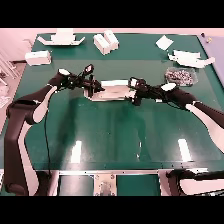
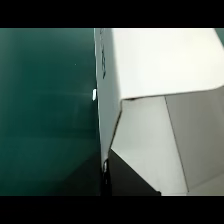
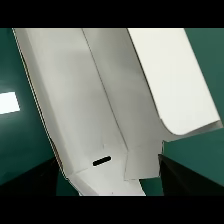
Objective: Fold the box and place the chain.
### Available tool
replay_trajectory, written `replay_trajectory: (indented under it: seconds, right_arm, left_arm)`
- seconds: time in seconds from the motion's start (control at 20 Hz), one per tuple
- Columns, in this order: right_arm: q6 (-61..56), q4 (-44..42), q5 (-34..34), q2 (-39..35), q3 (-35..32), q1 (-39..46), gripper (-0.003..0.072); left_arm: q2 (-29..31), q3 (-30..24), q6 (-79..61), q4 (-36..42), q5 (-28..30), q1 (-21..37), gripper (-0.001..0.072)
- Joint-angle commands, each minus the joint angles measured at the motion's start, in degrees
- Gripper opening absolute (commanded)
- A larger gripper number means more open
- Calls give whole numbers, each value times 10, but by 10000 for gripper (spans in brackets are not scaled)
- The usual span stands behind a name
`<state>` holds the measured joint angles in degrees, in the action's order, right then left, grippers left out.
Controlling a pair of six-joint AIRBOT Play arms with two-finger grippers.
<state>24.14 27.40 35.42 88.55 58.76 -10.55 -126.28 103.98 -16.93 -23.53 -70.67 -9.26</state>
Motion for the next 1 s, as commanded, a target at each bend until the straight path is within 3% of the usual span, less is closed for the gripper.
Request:
replay_trajectory:
  seconds: [0.0,0.35,0.65,0.95]
  right_arm:
    - [35,-20,26,0,5,7,707]
    - [56,-30,72,33,45,30,710]
    - [31,-29,175,77,90,58,710]
    - [31,-28,197,100,128,71,711]
  left_arm:
    - [0,0,0,0,-1,0,27]
    - [0,0,0,0,-1,0,28]
    - [0,0,0,0,-1,0,28]
    - [0,0,0,0,-1,0,28]
